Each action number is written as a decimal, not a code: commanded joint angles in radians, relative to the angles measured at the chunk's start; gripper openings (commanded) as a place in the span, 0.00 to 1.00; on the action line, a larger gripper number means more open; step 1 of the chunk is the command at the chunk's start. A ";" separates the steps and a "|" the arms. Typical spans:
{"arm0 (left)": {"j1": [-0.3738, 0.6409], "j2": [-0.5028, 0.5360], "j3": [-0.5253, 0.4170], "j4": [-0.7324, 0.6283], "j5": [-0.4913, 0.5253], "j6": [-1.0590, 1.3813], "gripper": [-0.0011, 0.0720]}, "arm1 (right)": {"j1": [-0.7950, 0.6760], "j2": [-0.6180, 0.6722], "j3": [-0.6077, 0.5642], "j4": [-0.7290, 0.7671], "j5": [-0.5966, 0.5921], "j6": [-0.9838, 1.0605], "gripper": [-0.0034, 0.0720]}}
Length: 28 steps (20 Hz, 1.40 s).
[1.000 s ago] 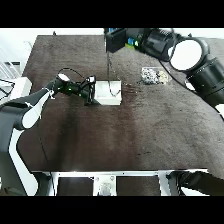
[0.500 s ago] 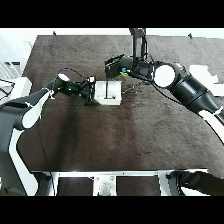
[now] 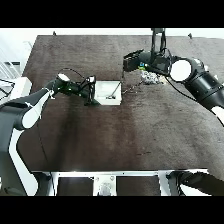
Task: Fold the box and place the chain.
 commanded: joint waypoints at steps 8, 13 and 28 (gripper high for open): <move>0.000 0.001 0.000 0.000 0.000 0.000 0.65 | 0.145 -0.007 -0.001 0.034 0.027 0.008 0.06; 0.000 0.001 0.000 0.000 -0.001 0.000 0.65 | 0.190 -0.121 -0.003 0.045 -0.019 0.008 0.07; 0.000 0.001 0.000 0.000 -0.001 0.000 0.65 | 0.101 -0.334 -0.038 0.044 0.048 0.008 0.62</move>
